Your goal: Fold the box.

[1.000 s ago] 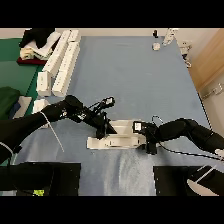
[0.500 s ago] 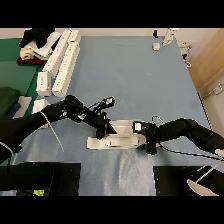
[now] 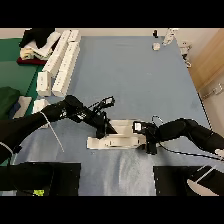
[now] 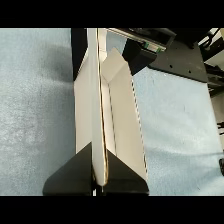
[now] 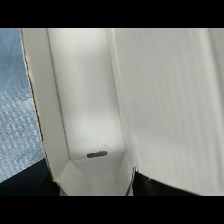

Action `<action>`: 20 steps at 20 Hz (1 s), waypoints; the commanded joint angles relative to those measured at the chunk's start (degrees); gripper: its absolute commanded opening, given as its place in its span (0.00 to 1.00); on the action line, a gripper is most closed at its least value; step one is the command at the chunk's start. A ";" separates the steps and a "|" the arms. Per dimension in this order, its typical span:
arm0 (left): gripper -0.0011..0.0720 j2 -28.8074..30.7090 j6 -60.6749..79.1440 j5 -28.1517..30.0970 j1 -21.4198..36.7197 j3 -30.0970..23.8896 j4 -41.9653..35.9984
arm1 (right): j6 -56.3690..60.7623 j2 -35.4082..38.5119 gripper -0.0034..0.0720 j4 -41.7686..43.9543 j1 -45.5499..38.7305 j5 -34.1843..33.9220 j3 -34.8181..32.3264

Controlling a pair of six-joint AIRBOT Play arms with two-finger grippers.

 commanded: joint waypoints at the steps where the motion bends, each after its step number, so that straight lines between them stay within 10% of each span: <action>1: 0.04 -0.02 0.00 0.13 0.00 0.04 -0.22 | 0.02 0.04 0.74 0.00 0.04 0.00 0.00; 4: 0.04 -0.02 0.00 0.09 0.00 0.04 -0.20 | 0.02 0.04 0.74 0.00 0.04 0.00 0.00; 6: 0.41 -0.02 -0.07 0.26 0.02 0.04 -0.24 | 0.02 0.04 0.74 0.00 0.04 0.00 0.00; 13: 0.42 2.36 -10.47 -0.57 1.57 0.68 5.31 | 0.02 0.04 0.74 0.00 0.04 0.00 0.00; 18: 0.40 13.62 -29.24 -9.75 7.19 1.09 17.75 | 0.02 0.04 0.74 0.00 0.04 0.00 0.00; 20: 0.03 17.86 -35.78 -14.73 8.76 1.09 19.96 | 0.02 0.04 0.74 0.00 0.04 0.00 0.00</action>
